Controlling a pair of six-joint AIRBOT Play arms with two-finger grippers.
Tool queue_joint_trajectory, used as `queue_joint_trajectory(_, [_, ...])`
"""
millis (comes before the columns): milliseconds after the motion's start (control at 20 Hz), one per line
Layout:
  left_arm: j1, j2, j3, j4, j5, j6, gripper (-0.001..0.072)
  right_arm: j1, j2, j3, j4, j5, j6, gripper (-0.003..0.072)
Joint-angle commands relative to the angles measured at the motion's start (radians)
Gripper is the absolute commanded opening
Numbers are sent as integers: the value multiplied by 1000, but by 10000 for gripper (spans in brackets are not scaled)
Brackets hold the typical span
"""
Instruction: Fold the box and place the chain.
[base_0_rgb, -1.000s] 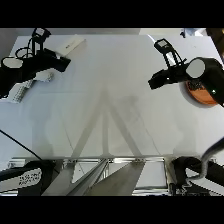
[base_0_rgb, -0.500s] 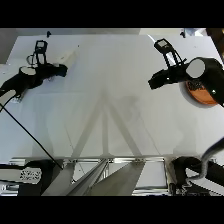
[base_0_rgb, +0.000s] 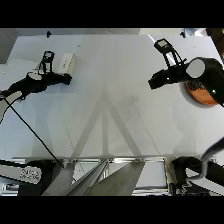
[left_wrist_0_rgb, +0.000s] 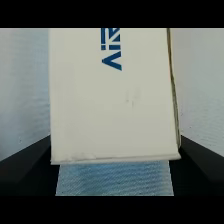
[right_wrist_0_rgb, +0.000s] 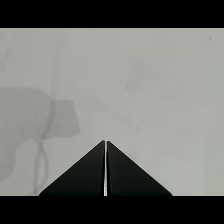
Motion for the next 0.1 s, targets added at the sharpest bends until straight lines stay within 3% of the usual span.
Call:
queue_joint_trajectory(0, [0, 48, 0, 35, -24, 0, 700, 0, 1, 1, 0, 1, 0, 14])
queue_joint_trajectory(50, [0, 71, 0, 35, -31, 0, 700, 0, 1, 1, 0, 0, 0, 14])
